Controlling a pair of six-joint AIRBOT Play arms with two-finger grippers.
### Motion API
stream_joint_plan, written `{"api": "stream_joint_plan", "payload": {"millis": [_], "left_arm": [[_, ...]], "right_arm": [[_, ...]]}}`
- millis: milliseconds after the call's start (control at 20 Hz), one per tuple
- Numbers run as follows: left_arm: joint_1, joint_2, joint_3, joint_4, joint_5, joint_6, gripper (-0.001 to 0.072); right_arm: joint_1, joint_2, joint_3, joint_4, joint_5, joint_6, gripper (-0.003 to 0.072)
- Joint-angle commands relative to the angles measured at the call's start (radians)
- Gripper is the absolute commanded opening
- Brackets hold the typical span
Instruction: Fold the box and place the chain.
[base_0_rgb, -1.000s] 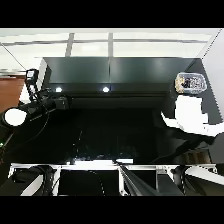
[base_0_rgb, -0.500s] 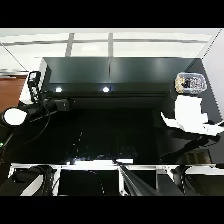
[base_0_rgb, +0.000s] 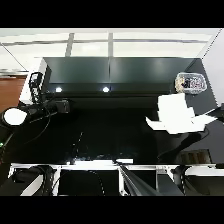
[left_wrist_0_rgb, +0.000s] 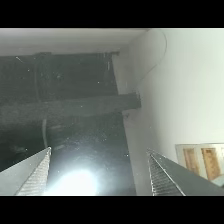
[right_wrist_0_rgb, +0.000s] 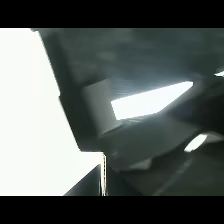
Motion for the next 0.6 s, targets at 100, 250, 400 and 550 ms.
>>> {"api": "stream_joint_plan", "payload": {"millis": [100, 250, 400, 550], "left_arm": [[-0.004, -0.001, 0.001, 0.0, 0.0, 0.0, 0.071], [-0.008, -0.001, 0.001, -0.002, -0.007, 0.0, 0.071], [-0.008, -0.003, 0.001, -0.016, -0.008, 0.001, 0.071], [-0.008, -0.043, 0.001, -0.105, -0.006, 0.004, 0.0709]], "right_arm": [[0.124, 0.176, -0.235, 0.319, -0.164, -0.097, 0.0014], [0.216, 0.344, -0.441, 0.555, -0.293, -0.198, 0.0014], [0.359, 0.516, -0.639, 0.681, -0.431, -0.218, 0.0014], [0.565, 0.657, -0.814, 0.75, -0.603, -0.269, 0.0014]]}}
